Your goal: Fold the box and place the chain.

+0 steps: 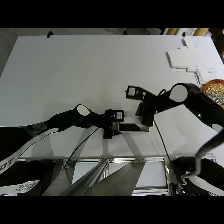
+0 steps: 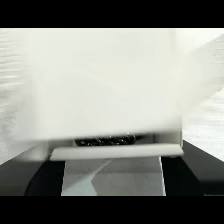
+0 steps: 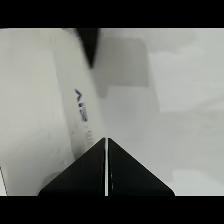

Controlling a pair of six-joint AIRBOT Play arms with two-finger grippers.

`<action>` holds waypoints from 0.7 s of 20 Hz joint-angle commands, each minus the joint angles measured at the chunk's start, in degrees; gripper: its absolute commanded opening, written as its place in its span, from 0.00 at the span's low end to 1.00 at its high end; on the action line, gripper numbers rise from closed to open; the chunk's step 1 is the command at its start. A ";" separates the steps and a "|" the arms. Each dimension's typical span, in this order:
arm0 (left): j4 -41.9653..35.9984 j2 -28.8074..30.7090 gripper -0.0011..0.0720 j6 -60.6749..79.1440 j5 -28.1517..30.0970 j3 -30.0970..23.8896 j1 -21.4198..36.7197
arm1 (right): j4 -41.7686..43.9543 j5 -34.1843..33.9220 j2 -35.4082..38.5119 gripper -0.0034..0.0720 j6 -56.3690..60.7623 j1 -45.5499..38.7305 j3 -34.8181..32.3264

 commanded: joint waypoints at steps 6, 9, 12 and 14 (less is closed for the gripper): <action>0.02 0.02 0.36 0.00 0.02 0.02 0.00 | 0.59 0.61 8.22 0.12 -4.96 1.92 -4.28; 0.00 0.02 0.36 0.00 0.00 0.02 0.00 | 0.57 0.28 12.02 0.27 -6.73 1.92 -8.90; 0.00 0.02 0.36 0.00 0.02 0.02 0.00 | 0.57 -0.09 13.46 0.31 -7.56 1.92 -10.60; 0.00 0.02 0.36 0.02 0.00 0.02 0.00 | 0.61 -0.81 13.79 0.31 -7.82 1.92 -10.60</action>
